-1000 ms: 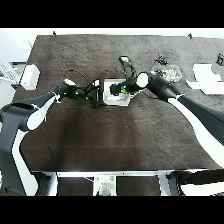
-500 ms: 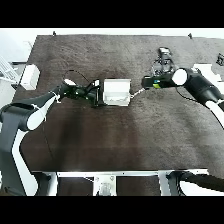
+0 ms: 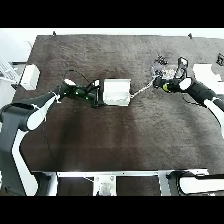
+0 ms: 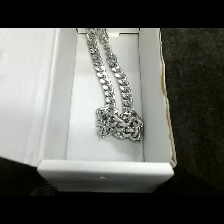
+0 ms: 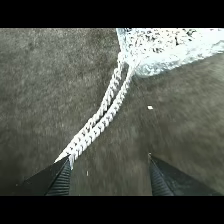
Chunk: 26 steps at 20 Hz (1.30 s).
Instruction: Fold the box and place the chain.
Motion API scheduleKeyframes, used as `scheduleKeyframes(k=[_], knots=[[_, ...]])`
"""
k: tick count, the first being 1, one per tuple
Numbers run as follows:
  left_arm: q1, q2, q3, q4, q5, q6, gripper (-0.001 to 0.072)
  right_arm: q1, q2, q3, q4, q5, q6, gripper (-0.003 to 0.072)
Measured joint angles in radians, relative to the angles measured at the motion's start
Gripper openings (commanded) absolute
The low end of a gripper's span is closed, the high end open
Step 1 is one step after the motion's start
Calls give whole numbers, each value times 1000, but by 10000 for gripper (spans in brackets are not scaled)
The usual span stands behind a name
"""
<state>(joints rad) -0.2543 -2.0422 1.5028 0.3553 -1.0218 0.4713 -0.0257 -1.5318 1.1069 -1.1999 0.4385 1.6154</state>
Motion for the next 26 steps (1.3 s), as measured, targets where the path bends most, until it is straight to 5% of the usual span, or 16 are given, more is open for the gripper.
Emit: scheduleKeyframes(k=[7, 13, 14, 19, 26], knots=[[0, 0, 0, 0, 0, 0, 470, -26, -186, 140, 368, -3, -337, 578], [0, 0, 0, 0, 0, 0, 470, -64, -282, 222, 497, 43, -453, 577], [0, 0, 0, 0, 0, 0, 470, -68, -295, 233, 515, 48, -467, 554], [0, 0, 0, 0, 0, 0, 470, -71, -327, 276, 630, 58, -566, 27], [0, 0, 0, 0, 0, 0, 470, -62, -328, 285, 678, 71, -575, 2]])
